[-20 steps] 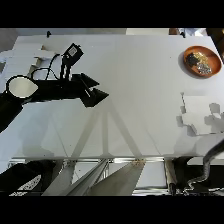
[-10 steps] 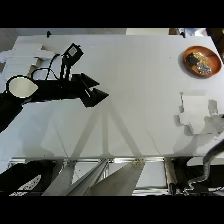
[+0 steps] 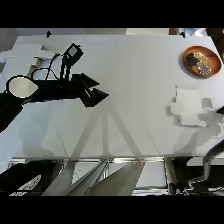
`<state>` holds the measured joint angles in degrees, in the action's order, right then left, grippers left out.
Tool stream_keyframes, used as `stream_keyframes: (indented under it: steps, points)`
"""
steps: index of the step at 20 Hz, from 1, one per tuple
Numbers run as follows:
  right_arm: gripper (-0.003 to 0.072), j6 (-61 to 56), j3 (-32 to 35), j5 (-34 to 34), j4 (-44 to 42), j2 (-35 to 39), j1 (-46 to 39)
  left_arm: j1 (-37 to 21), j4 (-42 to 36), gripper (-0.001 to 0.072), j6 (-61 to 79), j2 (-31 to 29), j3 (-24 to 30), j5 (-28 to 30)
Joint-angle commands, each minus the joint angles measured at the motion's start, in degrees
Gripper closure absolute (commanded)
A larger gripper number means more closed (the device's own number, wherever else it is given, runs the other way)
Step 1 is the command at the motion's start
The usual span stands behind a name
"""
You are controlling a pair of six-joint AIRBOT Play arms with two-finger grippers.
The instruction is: Fold the box and place the chain.
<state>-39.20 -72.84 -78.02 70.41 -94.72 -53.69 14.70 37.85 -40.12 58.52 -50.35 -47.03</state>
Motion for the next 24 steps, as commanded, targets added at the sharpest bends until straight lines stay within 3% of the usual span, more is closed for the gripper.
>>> stream_keyframes:
  steps: [1,7,12,16,19,24]
  points:
    - [0.0668,1.79,0.0,-3.37,-9.62,0.13,3.52,0.02,0.0,0.0007,0.0,-0.02,-0.02,0.0]
    - [0.0668,5.4,0.0,1.36,-20.59,0.07,20.76,0.02,0.0,0.0007,0.02,-0.02,-0.02,0.0]
    - [0.0668,11.06,0.0,10.64,-37.07,-0.22,37.81,0.02,0.0,0.0007,0.02,-0.02,-0.02,0.0]
    - [0.0669,17.64,0.0,19.02,-41.75,-0.37,49.75,0.02,0.0,0.0007,0.02,-0.02,-0.02,0.0]
    - [0.0669,24.06,1.86,25.57,-49.46,-0.48,54.1,0.02,0.0,0.0007,0.0,-0.02,-0.02,0.0]
    - [0.0669,36.61,11.67,36.17,-63.47,-0.46,55.41,0.02,0.0,0.0007,0.02,-0.02,-0.02,0.0]
